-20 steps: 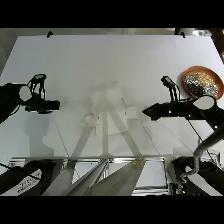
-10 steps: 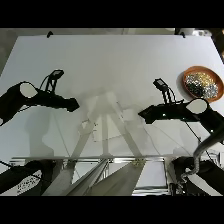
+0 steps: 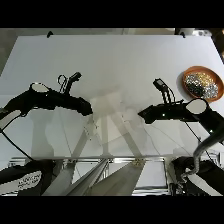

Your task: Fold the box and place the chain.

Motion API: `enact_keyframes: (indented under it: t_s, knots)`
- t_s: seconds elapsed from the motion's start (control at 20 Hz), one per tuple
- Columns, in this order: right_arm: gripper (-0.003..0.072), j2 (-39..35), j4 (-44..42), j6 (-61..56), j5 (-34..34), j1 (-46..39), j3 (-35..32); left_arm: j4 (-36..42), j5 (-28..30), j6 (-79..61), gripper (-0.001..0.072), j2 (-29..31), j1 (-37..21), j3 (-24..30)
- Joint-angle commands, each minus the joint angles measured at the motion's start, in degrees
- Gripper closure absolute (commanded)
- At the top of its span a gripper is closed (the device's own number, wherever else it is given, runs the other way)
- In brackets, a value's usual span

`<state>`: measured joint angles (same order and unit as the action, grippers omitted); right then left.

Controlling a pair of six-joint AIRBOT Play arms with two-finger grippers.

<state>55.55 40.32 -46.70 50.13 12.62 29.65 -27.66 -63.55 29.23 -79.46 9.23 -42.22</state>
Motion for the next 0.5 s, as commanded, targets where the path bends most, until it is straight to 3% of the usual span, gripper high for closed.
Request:
enact_keyframes:
  t_s: [0.0,0.1,0.25,0.45]
  knots:
    - [0.0671,0.0,0.0,0.0,0.2,0.0,0.0,1.4,-1.9,-4.6,0.0019,-1.3,-2.0,0.0]
    - [0.0671,0.0,0.0,0.0,0.2,0.0,0.0,-3.0,-2.4,-1.6,0.0019,-0.8,-5.8,0.0]
    - [0.0671,0.0,0.0,0.0,0.2,0.0,0.0,-2.8,-6.1,-1.9,0.0019,-0.3,-12.3,0.0]
    - [0.0671,0.0,0.0,0.0,0.2,0.0,0.0,-6.5,-11.1,-3.5,0.0019,-0.2,-15.7,0.0]
